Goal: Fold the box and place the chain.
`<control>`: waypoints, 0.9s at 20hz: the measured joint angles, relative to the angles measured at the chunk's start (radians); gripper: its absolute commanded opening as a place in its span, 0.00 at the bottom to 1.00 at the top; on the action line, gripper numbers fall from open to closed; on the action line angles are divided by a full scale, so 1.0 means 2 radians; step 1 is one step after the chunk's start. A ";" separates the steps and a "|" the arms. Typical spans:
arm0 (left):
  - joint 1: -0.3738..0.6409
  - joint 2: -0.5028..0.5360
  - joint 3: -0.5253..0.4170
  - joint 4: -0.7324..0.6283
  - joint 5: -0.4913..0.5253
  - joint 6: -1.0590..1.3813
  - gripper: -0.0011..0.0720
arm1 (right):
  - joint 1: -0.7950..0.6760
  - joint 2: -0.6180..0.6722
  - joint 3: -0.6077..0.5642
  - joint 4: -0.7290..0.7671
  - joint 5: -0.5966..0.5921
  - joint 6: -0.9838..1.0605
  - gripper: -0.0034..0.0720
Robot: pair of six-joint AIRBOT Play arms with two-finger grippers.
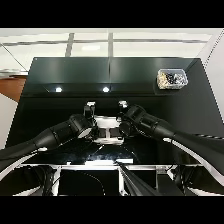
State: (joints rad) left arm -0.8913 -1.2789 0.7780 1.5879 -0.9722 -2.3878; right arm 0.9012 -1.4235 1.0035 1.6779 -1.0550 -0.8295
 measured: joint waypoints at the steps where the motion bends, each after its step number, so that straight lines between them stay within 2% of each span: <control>1: 0.000 0.000 0.000 0.000 0.000 0.000 0.06 | 0.000 -0.002 0.001 0.000 0.000 0.004 0.30; 10: 0.000 0.000 0.000 0.000 0.000 0.000 0.06 | 0.000 -0.015 0.002 -0.002 0.000 0.023 0.30; 12: 0.000 0.000 0.000 0.000 0.000 0.000 0.06 | 0.000 -0.017 0.002 -0.001 0.001 0.026 0.21; 13: 0.000 0.000 0.000 0.000 0.000 0.000 0.06 | 0.000 -0.018 0.002 -0.001 0.003 0.028 0.21; 14: 0.000 0.000 0.000 0.000 0.000 0.000 0.06 | 0.000 -0.018 0.002 -0.001 0.003 0.029 0.11; 18: 0.000 0.000 0.000 -0.002 0.000 -0.001 0.06 | 0.000 -0.019 0.002 -0.002 0.004 0.034 0.08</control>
State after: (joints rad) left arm -0.8913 -1.2789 0.7780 1.5845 -0.9722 -2.3894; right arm 0.9012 -1.4612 1.0084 1.6737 -1.0462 -0.7616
